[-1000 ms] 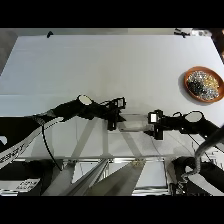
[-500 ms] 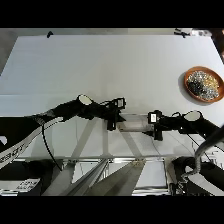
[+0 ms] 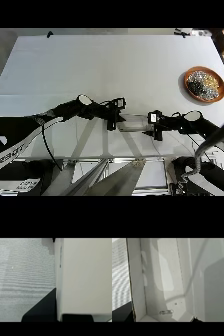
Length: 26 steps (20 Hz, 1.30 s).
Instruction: Fold the box and place the chain.
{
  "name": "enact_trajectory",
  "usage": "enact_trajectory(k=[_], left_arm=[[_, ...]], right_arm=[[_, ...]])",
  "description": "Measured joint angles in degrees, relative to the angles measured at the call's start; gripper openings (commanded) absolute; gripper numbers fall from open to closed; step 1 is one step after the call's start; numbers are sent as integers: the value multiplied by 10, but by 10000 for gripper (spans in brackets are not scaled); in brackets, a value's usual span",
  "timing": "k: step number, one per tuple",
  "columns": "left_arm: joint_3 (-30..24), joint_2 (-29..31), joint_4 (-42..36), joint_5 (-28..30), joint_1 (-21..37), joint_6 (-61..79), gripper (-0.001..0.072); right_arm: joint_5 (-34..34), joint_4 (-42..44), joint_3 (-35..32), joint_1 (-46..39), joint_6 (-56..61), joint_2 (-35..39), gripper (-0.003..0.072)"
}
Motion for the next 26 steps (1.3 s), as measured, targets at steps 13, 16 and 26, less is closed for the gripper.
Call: enact_trajectory(k=[13, 16, 26], left_arm=[[0, 0, -1, 2, 0, 0, 11], [0, 0, -1, 2, 0, 0, 11], [0, 0, 0, -1, 0, 0, 11]], right_arm=[[2, 0, 0, -28, -1, 0, 433], [3, 0, 0, -29, 0, 0, 620], [27, -15, 1, -30, 0, 0, 709]])
